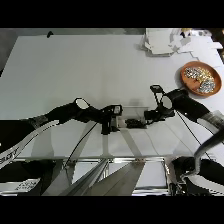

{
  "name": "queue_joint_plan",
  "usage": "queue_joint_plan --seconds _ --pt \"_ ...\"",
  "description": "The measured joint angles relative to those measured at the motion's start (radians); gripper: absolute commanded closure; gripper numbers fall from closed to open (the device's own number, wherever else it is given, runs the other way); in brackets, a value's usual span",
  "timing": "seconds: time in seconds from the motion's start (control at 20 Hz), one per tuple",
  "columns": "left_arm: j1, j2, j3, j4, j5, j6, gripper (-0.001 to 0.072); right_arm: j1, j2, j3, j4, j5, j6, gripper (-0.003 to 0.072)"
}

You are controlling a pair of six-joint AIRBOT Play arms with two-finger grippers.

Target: Fold the box and place the chain.

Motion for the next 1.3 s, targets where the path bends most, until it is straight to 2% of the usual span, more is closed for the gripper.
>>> queue_joint_plan --seconds 0.15,0.3,0.45,0.65,0.95,1.3 --pt "0.000 0.000 0.000 0.000 0.000 0.000 0.0501 0.000 0.023 -0.003 -0.021 0.034 -0.051 0.0668" --pt "0.000 0.000 0.000 0.000 0.000 0.000 0.0501 0.000 0.106 -0.001 -0.017 0.060 -0.088 0.0668" --pt "0.000 0.000 0.000 0.000 0.000 0.000 0.0501 0.000 0.239 -0.001 0.016 0.090 -0.135 0.0668" --pt "0.000 0.000 0.000 0.000 0.000 0.000 0.0501 0.000 0.450 -0.002 0.155 0.110 -0.204 0.0668" --pt "0.000 0.000 0.000 0.000 0.000 0.000 0.0501 0.000 0.698 -0.002 0.351 0.029 -0.240 0.0668" --pt "0.000 0.000 0.000 0.000 0.000 0.000 0.0501 0.000 0.769 -0.003 0.507 -0.055 -0.307 0.0668"
